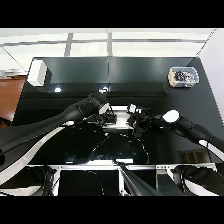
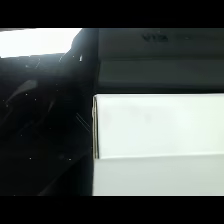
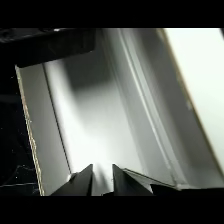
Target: Fold the box and place the chain.
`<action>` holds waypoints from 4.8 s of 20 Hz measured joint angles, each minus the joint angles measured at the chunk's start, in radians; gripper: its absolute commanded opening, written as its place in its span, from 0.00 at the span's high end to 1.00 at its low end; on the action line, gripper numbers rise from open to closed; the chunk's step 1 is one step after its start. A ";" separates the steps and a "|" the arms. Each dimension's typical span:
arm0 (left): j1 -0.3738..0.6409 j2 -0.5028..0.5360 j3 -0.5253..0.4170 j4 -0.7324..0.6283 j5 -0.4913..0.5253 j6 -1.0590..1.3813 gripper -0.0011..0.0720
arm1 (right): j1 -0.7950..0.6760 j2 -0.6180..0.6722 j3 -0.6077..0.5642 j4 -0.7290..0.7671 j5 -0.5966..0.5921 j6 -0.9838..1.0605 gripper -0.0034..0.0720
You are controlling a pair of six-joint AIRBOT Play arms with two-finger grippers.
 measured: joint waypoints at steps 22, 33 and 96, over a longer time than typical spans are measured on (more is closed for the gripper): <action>0.000 0.000 0.000 0.000 0.004 0.002 0.95 | -0.661 0.061 -0.059 -0.267 0.428 1.275 0.94; 0.000 0.000 0.000 0.001 0.003 0.001 0.95 | -0.433 -0.131 0.016 0.010 0.470 1.022 0.42; 0.000 0.000 0.000 -0.001 0.004 0.000 0.95 | 0.256 -0.275 0.502 -1.036 0.483 2.284 0.73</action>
